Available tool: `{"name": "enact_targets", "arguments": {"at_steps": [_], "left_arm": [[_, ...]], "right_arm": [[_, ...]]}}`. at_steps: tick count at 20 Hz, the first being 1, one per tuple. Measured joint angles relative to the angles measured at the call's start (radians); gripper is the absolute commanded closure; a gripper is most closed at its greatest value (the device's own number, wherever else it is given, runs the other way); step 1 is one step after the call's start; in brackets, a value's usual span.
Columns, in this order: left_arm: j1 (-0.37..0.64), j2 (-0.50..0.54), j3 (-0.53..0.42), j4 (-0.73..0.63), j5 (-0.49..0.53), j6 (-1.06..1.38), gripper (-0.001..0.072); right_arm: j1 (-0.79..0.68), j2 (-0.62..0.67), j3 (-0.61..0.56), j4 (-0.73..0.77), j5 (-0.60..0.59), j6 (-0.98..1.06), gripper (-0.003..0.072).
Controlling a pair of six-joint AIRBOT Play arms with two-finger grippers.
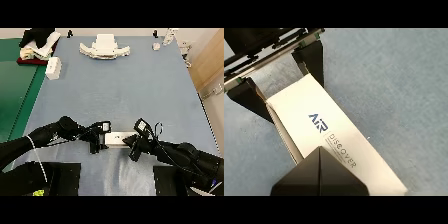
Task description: Fold the box.
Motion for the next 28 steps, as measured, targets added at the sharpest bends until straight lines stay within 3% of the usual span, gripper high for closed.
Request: {"name": "enact_targets", "arguments": {"at_steps": [3,6,8,10,14,17,22,28], "left_arm": [[0.000,0.000,0.000,0.000,0.000,0.000,0.0236],[0.000,0.000,0.000,0.002,0.000,0.000,0.0236],[0.000,0.000,0.000,0.002,0.000,0.001,0.0235],[0.000,0.000,0.000,0.002,0.000,0.002,0.0235],[0.000,0.000,0.000,0.002,0.000,0.002,0.0235],[0.000,0.000,0.000,0.003,0.001,0.003,0.0236],[0.000,0.000,0.000,0.003,0.001,0.003,0.0235],[0.000,0.000,0.000,0.003,0.001,0.003,0.0235]], "right_arm": [[-0.029,0.043,0.031,-0.049,0.030,-0.001,0.0683],[-0.093,0.040,0.095,-0.096,-0.023,0.001,0.0683],[-0.158,0.005,0.164,-0.154,-0.114,0.042,0.0683],[-0.232,-0.047,0.258,-0.229,-0.214,0.138,0.0583],[-0.367,-0.171,0.461,-0.414,-0.397,0.390,0.0583],[-0.431,-0.240,0.565,-0.504,-0.449,0.486,0.0588],[-0.475,-0.339,0.658,-0.560,-0.498,0.594,0.0606],[-0.491,-0.447,0.703,-0.576,-0.640,0.768,0.0605]]}}
